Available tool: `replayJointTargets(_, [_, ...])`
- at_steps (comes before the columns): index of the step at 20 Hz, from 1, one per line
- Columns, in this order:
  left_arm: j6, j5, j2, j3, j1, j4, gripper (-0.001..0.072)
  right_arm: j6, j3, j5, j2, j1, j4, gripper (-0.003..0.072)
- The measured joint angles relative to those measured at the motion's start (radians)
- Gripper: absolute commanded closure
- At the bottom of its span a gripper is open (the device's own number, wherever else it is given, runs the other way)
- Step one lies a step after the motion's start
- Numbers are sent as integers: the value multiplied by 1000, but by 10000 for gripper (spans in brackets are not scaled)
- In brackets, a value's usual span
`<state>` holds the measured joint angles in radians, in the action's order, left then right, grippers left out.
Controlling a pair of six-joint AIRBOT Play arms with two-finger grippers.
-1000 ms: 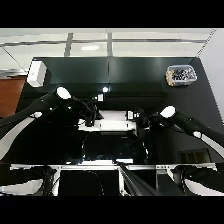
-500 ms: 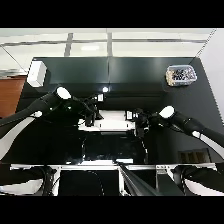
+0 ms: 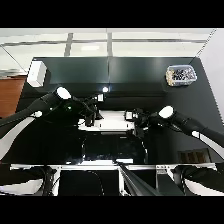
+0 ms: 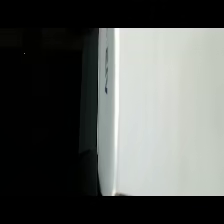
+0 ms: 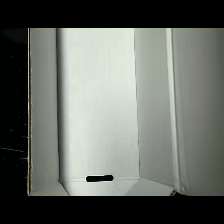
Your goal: Fold the box and place the chain.
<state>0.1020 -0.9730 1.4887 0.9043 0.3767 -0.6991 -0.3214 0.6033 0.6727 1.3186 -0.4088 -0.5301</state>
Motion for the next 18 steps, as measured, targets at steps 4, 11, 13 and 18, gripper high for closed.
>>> replayJointTargets(4, [0, 0, 0, 0, 0, 0, 684, 0, 0, 2, 0, 0, -2, 149])
replayJointTargets(11, [-3, -8, -7, 2, -3, 2, 51, -1, 0, 0, 0, 0, -4, 320])
replayJointTargets(13, [-20, -30, -22, 9, -11, -9, 18, -1, 0, 0, 0, 0, -4, 320])
replayJointTargets(18, [-217, -69, -103, 27, -45, -184, 101, -1, 0, 0, 0, 0, -3, 320])
